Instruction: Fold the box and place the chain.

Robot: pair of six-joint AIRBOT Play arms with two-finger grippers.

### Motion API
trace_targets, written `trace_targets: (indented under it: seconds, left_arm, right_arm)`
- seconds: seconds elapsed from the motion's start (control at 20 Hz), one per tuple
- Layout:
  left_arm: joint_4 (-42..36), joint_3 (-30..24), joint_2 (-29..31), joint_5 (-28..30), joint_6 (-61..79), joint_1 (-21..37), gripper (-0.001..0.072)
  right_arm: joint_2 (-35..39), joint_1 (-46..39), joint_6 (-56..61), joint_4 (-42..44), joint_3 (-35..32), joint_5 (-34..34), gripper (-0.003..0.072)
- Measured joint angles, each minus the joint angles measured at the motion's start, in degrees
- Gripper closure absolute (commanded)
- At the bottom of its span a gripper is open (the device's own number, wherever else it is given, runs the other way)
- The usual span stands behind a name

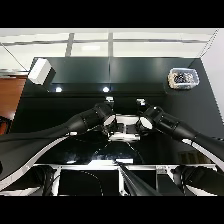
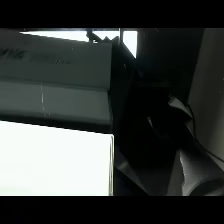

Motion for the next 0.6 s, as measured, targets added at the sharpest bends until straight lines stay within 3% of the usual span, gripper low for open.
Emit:
trace_targets:
  seconds: [0.1,0.2,0.4,0.5,0.55,0.6]
  left_arm:
    - [0.1,0.0,0.0,0.0,0.2,0.0,0.0682]
    - [0.4,0.0,0.0,0.3,0.7,0.0,0.0682]
    - [0.3,0.0,0.0,0.2,0.5,0.0,0.0682]
    - [0.3,0.0,0.0,0.2,0.5,0.0,0.0682]
    - [0.3,0.0,0.0,0.3,0.4,0.0,0.0682]
    - [0.1,0.0,0.0,0.2,0.3,0.0,0.0682]
  right_arm:
    - [-0.1,0.0,0.0,0.1,0.0,-0.1,0.0662]
    - [-0.1,0.0,-0.6,0.2,0.0,0.2,0.0407]
    - [-0.2,0.0,-0.6,0.3,0.4,1.6,0.0408]
    - [-0.2,0.0,-0.7,0.4,0.5,2.1,0.0511]
    - [-0.2,0.0,-0.7,0.4,0.5,1.9,0.0631]
    - [-0.2,0.0,-0.4,0.7,0.5,1.6,0.0631]
